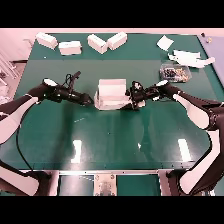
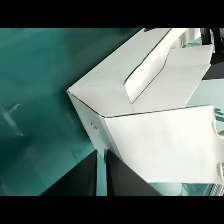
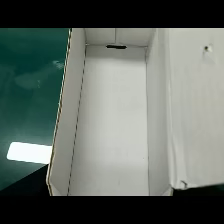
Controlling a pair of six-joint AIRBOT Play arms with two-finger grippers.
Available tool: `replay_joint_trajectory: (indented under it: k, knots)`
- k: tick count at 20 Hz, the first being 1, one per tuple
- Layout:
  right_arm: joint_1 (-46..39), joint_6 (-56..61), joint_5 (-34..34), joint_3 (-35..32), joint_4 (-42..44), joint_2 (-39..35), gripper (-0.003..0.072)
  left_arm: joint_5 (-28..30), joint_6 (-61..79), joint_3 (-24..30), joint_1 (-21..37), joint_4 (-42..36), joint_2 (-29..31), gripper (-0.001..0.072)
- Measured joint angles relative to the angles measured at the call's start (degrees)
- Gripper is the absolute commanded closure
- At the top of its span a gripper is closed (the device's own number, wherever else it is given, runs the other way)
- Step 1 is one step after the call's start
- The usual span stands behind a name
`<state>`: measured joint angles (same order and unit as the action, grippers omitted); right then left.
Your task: Fold the box and place the chain.
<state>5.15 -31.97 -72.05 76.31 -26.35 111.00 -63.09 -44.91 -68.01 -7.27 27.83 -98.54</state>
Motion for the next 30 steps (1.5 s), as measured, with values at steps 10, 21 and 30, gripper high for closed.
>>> replay_joint_trajectory:
  k: [10,21,30]
  knots:
    - [0.0,0.0,0.0,0.0,0.0,0.0,0.0117,-1.3,-0.9,-2.4,-0.2,0.0,0.0,0.0393]
    - [0.0,0.0,0.0,0.0,0.0,0.0,0.0118,-0.5,-2.0,-4.0,-3.6,0.5,0.0,0.0392]
    - [0.0,0.0,0.0,0.0,0.0,0.0,0.0118,0.8,-7.7,-4.2,-4.7,1.7,0.0,0.0392]
